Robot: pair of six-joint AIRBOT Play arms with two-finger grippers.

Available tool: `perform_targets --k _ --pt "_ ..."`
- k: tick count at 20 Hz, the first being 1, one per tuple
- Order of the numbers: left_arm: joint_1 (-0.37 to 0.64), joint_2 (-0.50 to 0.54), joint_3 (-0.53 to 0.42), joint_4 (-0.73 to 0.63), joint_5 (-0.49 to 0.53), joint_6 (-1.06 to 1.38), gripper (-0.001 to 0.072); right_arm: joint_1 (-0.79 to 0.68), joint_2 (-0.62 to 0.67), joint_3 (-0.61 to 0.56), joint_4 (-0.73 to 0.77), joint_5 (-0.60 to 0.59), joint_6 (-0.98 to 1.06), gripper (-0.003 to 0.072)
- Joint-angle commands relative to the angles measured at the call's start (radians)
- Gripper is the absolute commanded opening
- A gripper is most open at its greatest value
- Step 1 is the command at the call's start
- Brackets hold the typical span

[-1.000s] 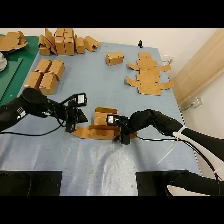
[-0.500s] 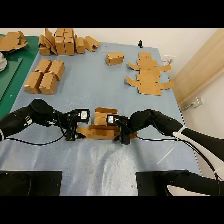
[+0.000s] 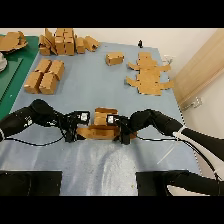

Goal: Fold the box.

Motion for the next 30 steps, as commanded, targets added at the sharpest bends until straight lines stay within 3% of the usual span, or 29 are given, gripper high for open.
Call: perform_targets --k 1,5,11,12,13,14,22,23,24,30 --pt "-0.010 0.000 -0.001 -0.033 0.000 0.000 0.0683 0.000 -0.001 0.001 0.000 0.000 0.000 0.0481" --pt "-0.047 -0.030 -0.001 -0.035 0.010 -0.013 0.0683 0.000 -0.001 0.001 0.000 0.000 0.000 0.0481" --pt "-0.066 -0.048 -0.001 -0.035 0.113 -0.053 0.0680 0.000 -0.001 0.001 0.000 0.000 0.000 0.0481" --pt "-0.066 -0.048 -0.001 -0.035 0.132 -0.053 0.0628 0.000 -0.001 0.001 0.000 0.000 0.000 0.0481" --pt "-0.067 -0.049 -0.001 -0.035 0.142 -0.053 0.0427 -0.001 -0.001 0.001 0.000 0.000 0.000 0.0481" --pt "-0.067 -0.048 -0.001 -0.035 0.143 -0.053 0.0364 0.000 -0.001 0.001 0.000 0.000 0.000 0.0481" --pt "-0.068 -0.048 -0.001 -0.043 0.127 -0.053 0.0361 0.000 -0.001 0.001 0.000 0.000 0.000 0.0481" --pt "-0.070 -0.048 -0.001 -0.042 0.127 -0.053 0.0274 -0.001 -0.001 0.001 0.000 0.000 0.000 0.0481" --pt "-0.073 -0.048 -0.001 -0.042 0.127 -0.052 0.0140 -0.001 -0.001 0.001 0.000 0.000 0.000 0.0481" --pt "-0.098 -0.049 -0.001 -0.042 0.135 -0.048 0.0127 -0.001 -0.001 0.001 0.000 0.001 0.000 0.0481"
